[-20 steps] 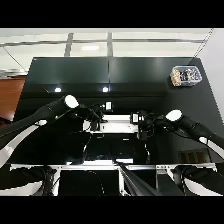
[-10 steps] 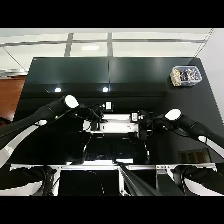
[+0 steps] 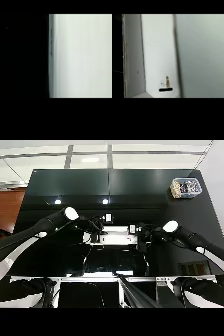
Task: Fold the box and place the chain.
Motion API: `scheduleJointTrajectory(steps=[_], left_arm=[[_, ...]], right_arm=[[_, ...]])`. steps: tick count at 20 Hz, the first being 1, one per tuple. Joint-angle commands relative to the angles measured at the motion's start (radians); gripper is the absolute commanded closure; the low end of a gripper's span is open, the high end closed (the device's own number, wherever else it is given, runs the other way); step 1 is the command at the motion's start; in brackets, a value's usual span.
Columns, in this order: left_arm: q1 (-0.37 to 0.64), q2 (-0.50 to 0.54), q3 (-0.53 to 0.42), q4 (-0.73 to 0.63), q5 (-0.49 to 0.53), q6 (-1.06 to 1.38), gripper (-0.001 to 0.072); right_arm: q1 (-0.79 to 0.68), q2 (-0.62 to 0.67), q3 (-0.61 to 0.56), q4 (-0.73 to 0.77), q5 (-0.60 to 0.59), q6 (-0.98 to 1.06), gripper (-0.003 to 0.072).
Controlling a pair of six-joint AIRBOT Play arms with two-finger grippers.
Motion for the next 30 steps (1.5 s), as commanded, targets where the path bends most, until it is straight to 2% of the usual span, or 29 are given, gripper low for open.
scheduleJointTrajectory(steps=[1,12,13,14,15,20,21,23,24,25,28,29,30], left_arm=[[0.000,0.000,0.000,0.000,-0.001,0.000,0.0682],[0.000,0.000,0.000,0.000,-0.001,0.000,0.0682],[0.000,0.000,0.000,0.000,-0.001,0.000,0.0682],[0.000,0.000,0.000,0.000,-0.001,0.000,0.0682],[0.000,0.000,0.000,0.000,-0.001,0.000,0.0682],[0.000,0.002,0.000,0.002,0.000,0.000,0.0676],[0.002,0.008,0.000,0.006,0.000,0.000,0.0580],[0.006,0.044,0.000,0.045,-0.001,-0.010,0.0172],[0.010,0.069,0.000,0.084,-0.001,-0.056,0.0051],[0.016,0.100,0.000,0.140,-0.006,-0.116,0.0016],[0.042,0.196,0.000,0.344,-0.071,-0.289,0.0016],[0.056,0.228,0.000,0.393,-0.108,-0.344,0.0016],[0.071,0.254,0.000,0.418,-0.148,-0.387,0.0017]], right_arm=[[0.003,-0.007,0.008,-0.014,-0.009,0.034,-0.0020],[0.003,-0.008,0.010,-0.021,-0.013,0.045,-0.0020],[0.003,-0.008,0.010,-0.021,-0.013,0.044,-0.0003],[0.003,-0.008,0.010,-0.021,-0.012,0.044,0.0162],[0.003,-0.008,0.010,-0.021,-0.012,0.044,0.0198],[0.003,-0.008,0.010,-0.021,-0.013,0.044,0.0213],[0.003,-0.008,0.010,-0.021,-0.013,0.044,0.0214],[0.003,-0.008,0.010,-0.021,-0.013,0.044,0.0213],[0.003,-0.008,0.010,-0.021,-0.013,0.044,0.0213],[0.003,-0.008,0.010,-0.021,-0.013,0.044,0.0213],[0.003,-0.008,0.010,-0.021,-0.013,0.045,0.0216],[0.003,-0.008,0.010,-0.021,-0.013,0.044,0.0243],[0.003,-0.008,0.010,-0.021,-0.012,0.044,0.0468]])
